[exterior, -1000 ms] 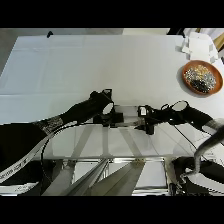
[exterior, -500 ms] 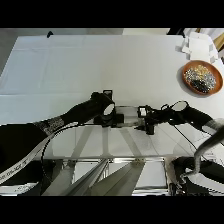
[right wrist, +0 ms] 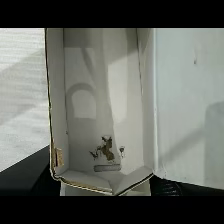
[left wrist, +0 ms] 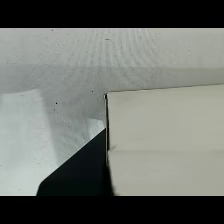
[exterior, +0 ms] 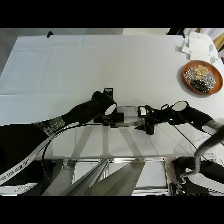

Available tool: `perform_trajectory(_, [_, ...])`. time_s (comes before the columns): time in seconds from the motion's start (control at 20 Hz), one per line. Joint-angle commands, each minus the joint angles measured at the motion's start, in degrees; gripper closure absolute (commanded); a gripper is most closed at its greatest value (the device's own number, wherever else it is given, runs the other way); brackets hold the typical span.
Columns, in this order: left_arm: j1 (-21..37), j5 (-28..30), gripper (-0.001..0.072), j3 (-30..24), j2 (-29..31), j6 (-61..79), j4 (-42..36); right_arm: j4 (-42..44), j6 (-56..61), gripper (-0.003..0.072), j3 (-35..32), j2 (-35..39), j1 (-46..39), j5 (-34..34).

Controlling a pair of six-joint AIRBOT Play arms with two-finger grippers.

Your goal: Fold the box and place the chain.

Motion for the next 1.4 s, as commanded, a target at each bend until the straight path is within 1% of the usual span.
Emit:
perform_trajectory(0.0, [-0.92,0.17,0.0677,0.07,-0.68,-0.72,0.09,-0.02,-0.09,0.0328,0.02,0.02,-0.02,0.02])
perform_trajectory(0.05, [-0.98,0.17,0.0664,0.07,-0.66,-0.72,0.17,-0.02,-0.09,0.0327,0.02,0.02,-0.02,0.02])
perform_trajectory(0.1, [-0.98,0.13,0.0557,0.07,-0.68,-0.72,0.13,-0.02,-0.09,0.0327,0.02,0.02,-0.02,0.04])
perform_trajectory(0.15, [-1.01,0.07,0.0491,0.07,-0.66,-0.72,0.07,-0.02,-0.09,0.0327,0.02,0.02,-0.02,0.04])
perform_trajectory(0.2, [-1.05,-0.09,0.0504,0.07,-0.66,-0.7,0.04,-0.02,-0.09,0.0327,0.02,0.02,-0.02,0.04])
perform_trajectory(0.25, [-1.05,-0.26,0.0532,0.07,-0.66,-0.72,0.04,-0.04,-0.09,0.0327,0.02,0.02,-0.02,0.04])
perform_trajectory(0.3, [-1.05,-0.31,0.0634,0.07,-0.66,-0.7,0.04,-0.02,-0.09,0.0327,0.02,0.02,-0.02,0.04])
perform_trajectory(0.4, [-1.05,-0.74,0.0707,0.09,-0.57,-0.68,0.04,-0.02,-0.09,0.0327,0.02,0.02,-0.02,0.04])
perform_trajectory(0.6, [-1.05,-1.55,0.0705,0.09,-0.57,-0.68,0.09,-0.02,-0.09,0.0327,0.02,0.02,-0.02,0.04])
perform_trajectory(0.65, [-1.05,-1.55,0.0661,0.09,-0.57,-0.66,0.0,-0.02,-0.09,0.0327,0.02,0.02,-0.02,0.04])
perform_trajectory(0.75, [-0.87,-1.55,0.0444,0.09,-0.48,-0.66,-0.24,-0.02,-0.09,0.0327,0.02,0.02,-0.02,0.04])
perform_trajectory(0.8, [-0.76,-1.55,0.0386,0.09,-0.22,-0.66,-0.44,-0.02,-0.09,0.0327,0.02,0.02,-0.02,0.04])
perform_trajectory(0.9, [-0.17,-1.46,0.0312,0.09,0.76,-0.63,-0.7,-0.02,-0.09,0.0328,0.02,0.02,-0.02,0.0])
perform_trajectory(0.95, [0.24,-1.53,0.0288,0.09,1.42,-0.61,-0.7,-0.02,-0.09,0.0327,0.02,0.02,-0.02,0.04])
perform_trajectory(1.15, [1.97,-1.75,0.0288,0.09,4.28,1.18,-1.31,-0.02,-0.09,0.0327,0.02,0.02,-0.02,0.02])
perform_trajectory(1.35, [3.17,-3.21,0.0288,0.09,5.66,2.89,-3.28,-0.02,-0.09,0.0327,0.02,0.02,-0.02,0.04])
